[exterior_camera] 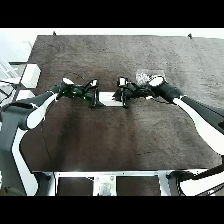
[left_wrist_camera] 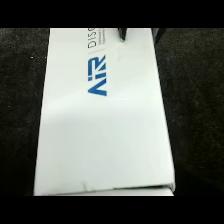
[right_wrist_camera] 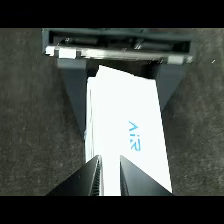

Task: Fold the box and place the chain.

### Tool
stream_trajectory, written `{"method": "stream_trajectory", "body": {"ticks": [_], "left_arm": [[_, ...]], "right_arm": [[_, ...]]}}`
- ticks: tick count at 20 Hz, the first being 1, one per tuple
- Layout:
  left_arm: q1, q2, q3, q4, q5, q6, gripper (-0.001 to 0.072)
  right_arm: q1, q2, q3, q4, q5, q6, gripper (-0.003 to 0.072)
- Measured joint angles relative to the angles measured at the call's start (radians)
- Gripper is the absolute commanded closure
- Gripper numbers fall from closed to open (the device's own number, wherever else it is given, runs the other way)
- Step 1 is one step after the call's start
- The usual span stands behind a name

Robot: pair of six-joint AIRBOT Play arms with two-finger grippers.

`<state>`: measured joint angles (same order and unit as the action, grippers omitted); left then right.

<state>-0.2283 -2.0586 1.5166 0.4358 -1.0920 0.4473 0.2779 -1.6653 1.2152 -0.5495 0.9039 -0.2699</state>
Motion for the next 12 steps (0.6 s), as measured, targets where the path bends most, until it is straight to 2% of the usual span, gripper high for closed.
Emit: {"method": "stream_trajectory", "body": {"ticks": [2,5,6,7,9,10,11,12], "left_arm": [[-0.001,0.0,0.0,0.001,-0.003,0.001,0.0323],[-0.001,0.0,0.0,0.001,-0.003,0.0,0.0323],[-0.001,0.0,0.0,0.001,-0.003,0.0,0.0323],[-0.001,0.0,0.0,0.001,-0.003,-0.001,0.0323],[0.0,0.0,0.0,0.0,0.0,-0.004,0.0323],[-0.001,0.0,0.0,0.0,0.0,-0.004,0.0323],[-0.001,0.0,0.0,0.0,0.0,-0.005,0.0323],[-0.001,0.0,0.0,0.0,0.0,-0.005,0.0323]], "right_arm": [[-0.005,0.0,-0.002,-0.002,0.034,0.0,0.0456],[-0.016,0.0,-0.003,-0.002,0.077,0.0,0.0446],[-0.019,0.0,-0.004,-0.002,0.092,0.0,0.039],[-0.024,0.0,-0.003,0.005,0.105,0.0,0.0374],[-0.04,-0.001,0.0,0.044,0.125,-0.001,0.0377],[-0.05,-0.001,0.005,0.081,0.13,-0.001,0.0396],[-0.06,-0.001,0.01,0.115,0.138,-0.002,0.0472],[-0.067,-0.001,0.014,0.139,0.142,-0.002,0.0582]]}}
